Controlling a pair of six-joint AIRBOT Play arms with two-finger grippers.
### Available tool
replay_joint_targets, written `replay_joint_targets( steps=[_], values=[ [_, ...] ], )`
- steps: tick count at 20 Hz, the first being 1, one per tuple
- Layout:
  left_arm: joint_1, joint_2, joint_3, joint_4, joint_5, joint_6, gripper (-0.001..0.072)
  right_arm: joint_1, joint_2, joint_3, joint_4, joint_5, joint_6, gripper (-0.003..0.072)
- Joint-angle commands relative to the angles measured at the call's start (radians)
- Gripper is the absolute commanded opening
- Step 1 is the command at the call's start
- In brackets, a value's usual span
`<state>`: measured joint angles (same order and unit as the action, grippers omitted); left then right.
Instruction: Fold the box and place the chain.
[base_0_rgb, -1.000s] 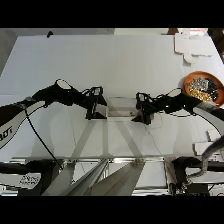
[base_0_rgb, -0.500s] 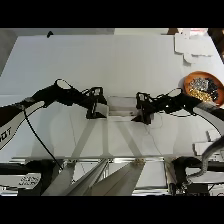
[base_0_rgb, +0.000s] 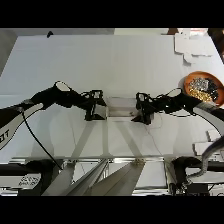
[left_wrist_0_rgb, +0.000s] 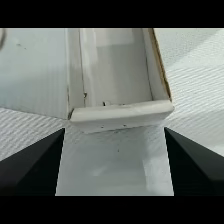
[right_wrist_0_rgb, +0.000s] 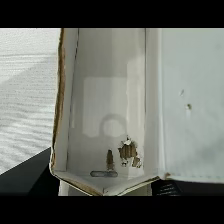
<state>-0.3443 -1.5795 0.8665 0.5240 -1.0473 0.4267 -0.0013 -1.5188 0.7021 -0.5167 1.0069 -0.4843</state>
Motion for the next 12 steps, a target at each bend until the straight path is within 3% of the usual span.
replay_joint_targets(
  steps=[1, 8, 12],
  values=[
    [0.0, 0.001, -0.005, -0.002, -0.003, 0.0, 0.0698, 0.0, 0.0, 0.0, 0.0, -0.001, 0.001, 0.0431],
    [-0.043, -0.001, -0.009, -0.064, 0.011, 0.0, 0.0698, 0.0, 0.0, 0.0, 0.0, -0.001, 0.001, 0.0431],
    [-0.077, -0.003, -0.04, -0.064, 0.104, -0.008, 0.0698, 0.0, 0.0, 0.0, 0.0, -0.001, 0.001, 0.0431]
  ],
)
